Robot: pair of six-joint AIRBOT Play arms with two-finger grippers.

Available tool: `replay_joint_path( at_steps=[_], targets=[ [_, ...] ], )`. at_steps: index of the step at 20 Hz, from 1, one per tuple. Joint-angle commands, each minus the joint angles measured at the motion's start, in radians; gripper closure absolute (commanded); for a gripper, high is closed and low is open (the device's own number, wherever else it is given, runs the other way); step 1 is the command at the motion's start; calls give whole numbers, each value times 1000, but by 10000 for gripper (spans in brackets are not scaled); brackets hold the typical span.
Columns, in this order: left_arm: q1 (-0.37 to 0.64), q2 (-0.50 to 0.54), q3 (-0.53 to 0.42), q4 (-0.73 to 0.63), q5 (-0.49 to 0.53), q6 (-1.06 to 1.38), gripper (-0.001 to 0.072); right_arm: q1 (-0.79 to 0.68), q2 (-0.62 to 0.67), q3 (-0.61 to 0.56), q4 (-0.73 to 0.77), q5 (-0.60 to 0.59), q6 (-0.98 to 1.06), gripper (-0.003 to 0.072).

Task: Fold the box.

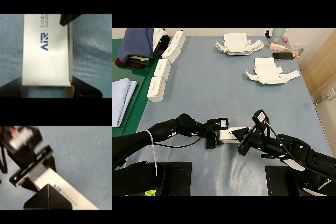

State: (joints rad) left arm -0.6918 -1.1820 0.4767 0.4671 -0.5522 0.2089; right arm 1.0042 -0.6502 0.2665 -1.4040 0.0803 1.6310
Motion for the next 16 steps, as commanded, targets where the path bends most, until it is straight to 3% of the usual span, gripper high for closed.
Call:
replay_joint_path(
  at_steps=[1,6,10,12,16],
  targets=[
    [0,0,0,0,0,0,219,-50,39,94,-146,131,0,684],
    [0,0,0,0,0,0,219,-274,-48,282,-368,613,0,684],
    [0,0,0,0,0,1,218,-443,-202,452,-380,948,83,684],
    [0,0,0,0,3,1,219,-481,-269,499,-379,1030,187,683],
    [0,5,0,0,0,-21,219,-487,-335,510,-356,1012,288,684]
  ],
)
